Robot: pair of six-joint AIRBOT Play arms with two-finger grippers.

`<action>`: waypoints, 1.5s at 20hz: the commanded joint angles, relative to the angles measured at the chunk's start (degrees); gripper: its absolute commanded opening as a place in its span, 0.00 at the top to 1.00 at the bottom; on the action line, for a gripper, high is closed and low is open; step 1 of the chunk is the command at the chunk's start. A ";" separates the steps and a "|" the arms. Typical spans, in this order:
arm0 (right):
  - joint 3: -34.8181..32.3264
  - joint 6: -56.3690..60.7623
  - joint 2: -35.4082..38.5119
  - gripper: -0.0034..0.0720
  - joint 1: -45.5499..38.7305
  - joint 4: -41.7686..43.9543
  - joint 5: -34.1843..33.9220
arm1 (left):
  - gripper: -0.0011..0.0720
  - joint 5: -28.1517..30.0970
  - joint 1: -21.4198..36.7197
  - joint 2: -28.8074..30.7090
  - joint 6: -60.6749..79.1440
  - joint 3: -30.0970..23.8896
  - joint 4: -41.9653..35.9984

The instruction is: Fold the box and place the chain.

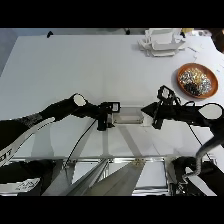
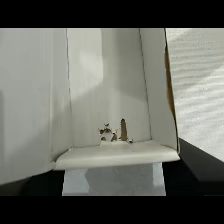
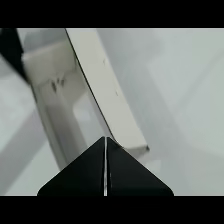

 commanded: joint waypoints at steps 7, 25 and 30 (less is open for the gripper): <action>0.07 3.23 -19.91 0.93 0.07 16.00 -14.45 | 0.64 0.04 0.04 0.04 0.02 -0.04 0.00; 2.45 16.63 -1.07 0.93 0.02 -1.75 -1.66 | 0.64 0.02 0.04 0.04 0.02 -0.02 -0.02; 2.45 16.83 -0.87 0.93 0.07 -32.46 2.43 | 0.64 0.02 0.04 0.04 0.02 -0.04 0.00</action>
